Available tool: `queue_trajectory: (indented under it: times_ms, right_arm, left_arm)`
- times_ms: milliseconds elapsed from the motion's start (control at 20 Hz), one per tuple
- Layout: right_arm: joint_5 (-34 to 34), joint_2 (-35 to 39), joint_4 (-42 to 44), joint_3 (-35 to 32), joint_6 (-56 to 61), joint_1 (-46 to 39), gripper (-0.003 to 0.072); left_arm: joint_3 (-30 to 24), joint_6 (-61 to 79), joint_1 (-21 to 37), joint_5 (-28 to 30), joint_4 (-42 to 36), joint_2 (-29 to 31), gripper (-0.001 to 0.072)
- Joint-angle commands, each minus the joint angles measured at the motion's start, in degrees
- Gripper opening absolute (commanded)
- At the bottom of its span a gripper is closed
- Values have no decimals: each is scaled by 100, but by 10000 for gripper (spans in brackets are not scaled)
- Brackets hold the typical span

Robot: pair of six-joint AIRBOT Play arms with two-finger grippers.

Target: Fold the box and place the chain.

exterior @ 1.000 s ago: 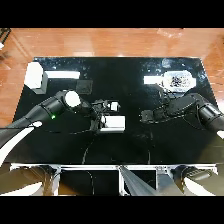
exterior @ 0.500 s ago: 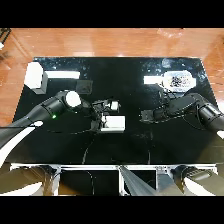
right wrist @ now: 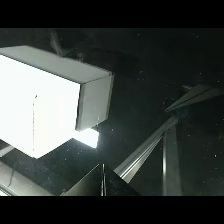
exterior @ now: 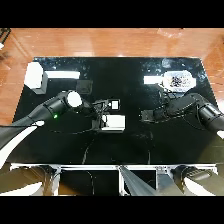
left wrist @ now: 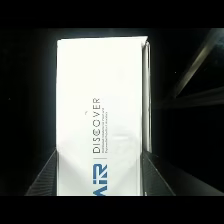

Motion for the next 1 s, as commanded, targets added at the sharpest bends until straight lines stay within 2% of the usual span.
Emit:
queue_trajectory:
  times_ms: [0,150,200,250,300,500,650,800,900,950]
  right_arm:
    - [20,7,-2,-7,-35,0,20]
    - [72,7,-2,-7,-37,0,21]
    - [107,7,-4,-7,-37,0,21]
    - [136,7,-4,-4,-37,0,21]
    - [168,7,-4,-7,-50,0,21]
    - [234,7,-2,-4,-55,-2,21]
    - [219,7,-2,-4,-76,-2,20]
    - [234,7,-2,-4,-175,0,20]
    - [280,7,0,-4,-201,0,21]
    - [326,7,0,-4,-214,0,21]
  left_arm:
    - [2,-52,-7,-2,4,-107,631]
    - [4,-350,-7,7,4,-157,613]
    - [4,-601,-7,2,33,-166,500]
    - [20,-824,-4,-24,160,-162,221]
    - [94,-1043,-4,-166,402,-160,19]
    - [737,-3132,114,-1287,1388,15,14]
    - [920,-3869,765,-2293,2000,522,14]
    - [916,-4157,2065,-3053,2345,1152,13]
    - [800,-4168,3296,-3008,2437,1517,14]
    - [691,-4172,4011,-2712,2433,1604,14]
